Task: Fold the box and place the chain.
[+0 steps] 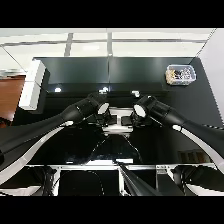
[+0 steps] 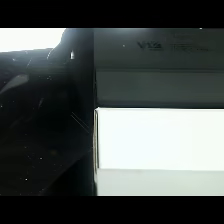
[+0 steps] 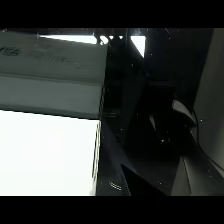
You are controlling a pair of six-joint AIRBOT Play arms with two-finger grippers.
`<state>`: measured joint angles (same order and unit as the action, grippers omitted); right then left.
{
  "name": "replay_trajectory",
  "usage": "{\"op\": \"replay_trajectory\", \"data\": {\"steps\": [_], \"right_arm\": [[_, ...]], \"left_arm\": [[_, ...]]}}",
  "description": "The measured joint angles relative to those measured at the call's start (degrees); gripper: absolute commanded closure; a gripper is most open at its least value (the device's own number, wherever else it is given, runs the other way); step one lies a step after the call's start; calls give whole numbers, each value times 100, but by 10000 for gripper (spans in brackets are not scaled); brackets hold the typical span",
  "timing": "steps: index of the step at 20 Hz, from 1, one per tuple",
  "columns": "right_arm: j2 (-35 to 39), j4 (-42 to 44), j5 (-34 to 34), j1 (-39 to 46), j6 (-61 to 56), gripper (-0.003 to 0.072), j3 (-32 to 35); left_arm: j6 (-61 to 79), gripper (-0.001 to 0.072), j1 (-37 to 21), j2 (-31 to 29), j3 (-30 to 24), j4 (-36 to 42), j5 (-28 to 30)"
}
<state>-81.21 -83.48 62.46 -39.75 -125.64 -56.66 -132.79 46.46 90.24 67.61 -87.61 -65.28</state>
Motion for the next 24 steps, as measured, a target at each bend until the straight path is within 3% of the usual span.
{"op": "replay_trajectory", "data": {"steps": [5, 7, 8, 9, 13, 14, 16, 20, 24], "right_arm": [[-42, 76, 0, 0, -20, 428, 0], [-68, 122, -7, 0, -44, 571, 0], [-79, 166, -28, -2, -61, 589, 0], [-94, 205, -44, -2, -66, 675, 0], [-116, 245, -66, -2, -103, 675, -2], [-116, 249, -66, -2, -103, 666, -2], [-125, 251, -61, 0, -74, 241, -11], [72, 229, 92, 85, 380, 222, -177], [874, -168, 629, 273, 1043, 222, -380]], "left_arm": [[-2, 683, 0, 0, 0, 0, 0], [-2, 683, 0, 0, 0, 7, 11], [-2, 682, 0, 0, 0, 7, 11], [-2, 682, 0, 0, 0, 15, 11], [-22, 682, 0, 0, 0, 24, 2], [-20, 682, 0, 0, 0, 20, 2], [4, 682, 0, 0, 0, -4, 11], [2, 683, 0, 0, 0, -7, 9], [0, 682, 0, 0, 0, -2, 9]]}}
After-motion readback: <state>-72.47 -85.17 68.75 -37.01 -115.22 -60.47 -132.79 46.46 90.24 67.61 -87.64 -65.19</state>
